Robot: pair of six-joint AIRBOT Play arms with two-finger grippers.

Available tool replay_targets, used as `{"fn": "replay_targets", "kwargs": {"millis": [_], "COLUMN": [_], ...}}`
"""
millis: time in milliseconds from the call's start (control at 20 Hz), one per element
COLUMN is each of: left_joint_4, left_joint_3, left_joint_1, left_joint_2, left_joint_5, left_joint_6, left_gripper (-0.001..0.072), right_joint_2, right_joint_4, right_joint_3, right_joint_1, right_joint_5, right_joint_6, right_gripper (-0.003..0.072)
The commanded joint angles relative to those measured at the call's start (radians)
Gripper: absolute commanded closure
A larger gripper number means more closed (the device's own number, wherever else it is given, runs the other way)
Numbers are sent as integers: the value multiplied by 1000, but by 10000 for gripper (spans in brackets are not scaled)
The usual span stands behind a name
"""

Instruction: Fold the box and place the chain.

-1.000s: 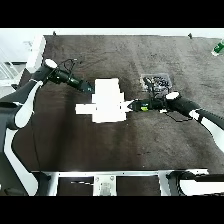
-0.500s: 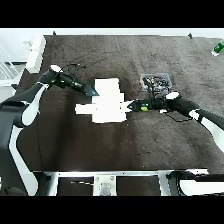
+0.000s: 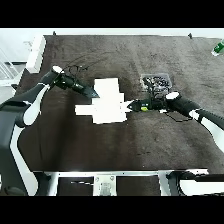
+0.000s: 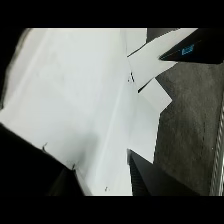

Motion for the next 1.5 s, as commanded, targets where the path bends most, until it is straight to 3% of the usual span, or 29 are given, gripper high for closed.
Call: {"fn": "replay_targets", "kwargs": {"millis": [0,150,250,300,350,400,500,600,650,850,1100,1250,1450], "left_joint_4": [-8,-50,-55,-55,-55,-55,-59,-59,-62,-81,-89,-103,-102], "left_joint_3": [1,1,1,1,1,1,1,1,1,0,-19,-129,-279], "left_joint_1": [-1,0,0,0,0,0,0,0,0,0,0,0,1], "left_joint_2": [-20,-20,-20,-20,-20,-20,-20,-19,-18,19,85,131,190], "left_joint_5": [-10,3,2,2,-3,-5,-10,-34,-48,-98,-75,-31,134], "left_joint_6": [2,14,23,25,32,39,63,150,222,466,661,792,969], "left_gripper": [313,314,472,471,521,677,689,689,691,695,695,695,695], "right_joint_2": [0,0,0,0,0,0,0,1,5,75,166,182,182], "right_joint_4": [10,10,10,10,10,10,10,10,10,22,90,90,90], "right_joint_3": [2,2,2,2,2,2,2,2,2,3,3,4,3], "right_joint_1": [0,0,0,0,0,0,0,-2,-7,-88,-150,-150,-148], "right_joint_5": [-1,-1,-1,-1,-1,-1,-1,-1,-1,-1,-1,-2,-1], "right_joint_6": [0,0,0,0,0,0,0,0,0,0,-22,-23,-26], "right_gripper": [674,674,674,674,674,674,672,483,473,472,473,473,472]}}
